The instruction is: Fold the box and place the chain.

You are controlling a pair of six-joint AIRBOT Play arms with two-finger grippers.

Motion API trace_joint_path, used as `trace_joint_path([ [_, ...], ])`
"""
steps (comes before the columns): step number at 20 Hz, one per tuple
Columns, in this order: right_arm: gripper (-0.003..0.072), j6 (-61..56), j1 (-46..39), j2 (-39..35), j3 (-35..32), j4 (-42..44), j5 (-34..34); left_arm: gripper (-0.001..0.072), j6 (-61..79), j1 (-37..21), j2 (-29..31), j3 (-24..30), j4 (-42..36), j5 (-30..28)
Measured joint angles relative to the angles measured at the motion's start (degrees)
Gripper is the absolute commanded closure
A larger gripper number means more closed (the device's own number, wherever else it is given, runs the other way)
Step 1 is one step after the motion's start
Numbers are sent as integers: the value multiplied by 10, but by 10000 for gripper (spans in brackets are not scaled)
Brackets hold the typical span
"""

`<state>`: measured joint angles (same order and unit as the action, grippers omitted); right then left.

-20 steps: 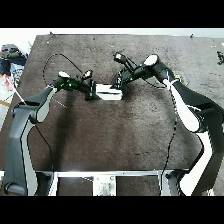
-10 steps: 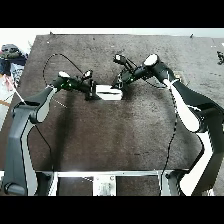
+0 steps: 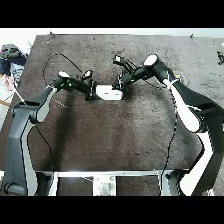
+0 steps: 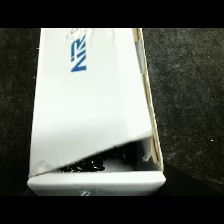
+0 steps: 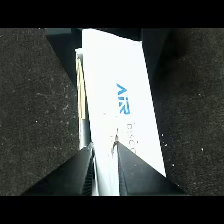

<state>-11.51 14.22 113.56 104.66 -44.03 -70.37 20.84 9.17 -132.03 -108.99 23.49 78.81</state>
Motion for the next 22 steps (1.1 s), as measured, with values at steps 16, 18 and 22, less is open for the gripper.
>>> trace_joint_path([
  [16,309,-22,17,0,-27,-11,-18,255,1,0,0,0,1,2],
  [18,339,-28,17,-2,-27,-10,-23,255,0,0,0,0,1,2],
  [22,341,-35,13,-9,-27,0,-17,255,0,0,0,0,0,1],
])
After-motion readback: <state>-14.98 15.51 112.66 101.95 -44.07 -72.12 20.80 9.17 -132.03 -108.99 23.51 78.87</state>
